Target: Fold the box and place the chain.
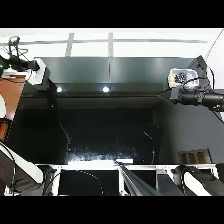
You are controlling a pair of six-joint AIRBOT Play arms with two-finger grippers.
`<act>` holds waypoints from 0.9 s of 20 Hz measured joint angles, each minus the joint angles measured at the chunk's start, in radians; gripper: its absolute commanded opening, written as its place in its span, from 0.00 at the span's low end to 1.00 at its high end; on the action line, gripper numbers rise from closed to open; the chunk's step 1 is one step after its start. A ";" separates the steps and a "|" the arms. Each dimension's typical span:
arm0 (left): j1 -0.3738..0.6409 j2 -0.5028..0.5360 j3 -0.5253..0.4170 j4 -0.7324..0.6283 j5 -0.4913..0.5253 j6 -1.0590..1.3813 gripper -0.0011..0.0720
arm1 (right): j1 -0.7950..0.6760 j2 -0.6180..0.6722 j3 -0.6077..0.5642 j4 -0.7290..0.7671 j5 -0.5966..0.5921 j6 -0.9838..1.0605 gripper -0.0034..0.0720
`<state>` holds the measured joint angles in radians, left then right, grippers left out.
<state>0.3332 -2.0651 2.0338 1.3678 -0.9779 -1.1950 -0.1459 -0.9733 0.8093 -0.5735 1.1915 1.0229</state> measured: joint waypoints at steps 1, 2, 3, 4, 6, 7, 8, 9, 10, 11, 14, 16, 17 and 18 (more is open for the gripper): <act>-0.002 0.021 0.023 0.010 -0.031 -0.013 1.00 | 0.000 0.000 0.000 0.000 0.000 0.001 0.09; -0.003 0.053 0.041 0.013 -0.056 -0.028 1.00 | 0.000 0.000 0.000 0.000 0.000 0.001 0.10; -0.006 0.089 0.050 0.016 -0.083 -0.039 1.00 | 0.000 0.000 0.004 -0.002 0.001 0.001 0.09; -0.010 0.132 0.053 0.013 -0.116 -0.048 0.88 | 0.000 0.001 0.008 -0.002 0.001 0.002 0.09; -0.019 0.227 0.051 -0.009 -0.187 -0.079 0.04 | -0.002 0.008 0.026 -0.016 0.005 0.001 0.10; -0.024 0.272 0.042 -0.021 -0.239 -0.098 0.05 | -0.006 0.018 0.037 -0.029 0.005 0.003 0.09; -0.031 0.318 0.024 -0.037 -0.302 -0.113 0.05 | -0.011 0.031 0.047 -0.051 0.003 0.010 0.09; -0.039 0.365 0.000 -0.062 -0.356 -0.128 0.05 | -0.018 0.051 0.056 -0.090 0.001 0.026 0.09; -0.054 0.417 -0.040 -0.090 -0.406 -0.136 0.05 | -0.023 0.075 0.061 -0.140 -0.005 0.044 0.09; -0.075 0.477 -0.100 -0.117 -0.446 -0.143 0.05 | -0.025 0.111 0.063 -0.204 -0.011 0.059 0.09; -0.175 0.730 -0.379 -0.205 -0.367 -0.153 0.05 | -0.024 0.259 0.025 -0.391 -0.052 0.129 0.09; -0.275 0.941 -0.643 -0.240 -0.222 -0.156 0.05 | -0.023 0.358 -0.044 -0.492 -0.101 0.194 0.10; -0.323 1.036 -0.773 -0.245 -0.150 -0.157 0.05 | -0.023 0.399 -0.090 -0.534 -0.122 0.222 0.09; -0.369 1.132 -0.907 -0.247 -0.086 -0.161 0.05 | -0.023 0.427 -0.134 -0.564 -0.152 0.243 0.09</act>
<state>-0.0357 -0.9333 1.1271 1.1210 -1.0637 -1.3563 -0.1684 -0.5465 0.6754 -1.1374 1.0397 1.2659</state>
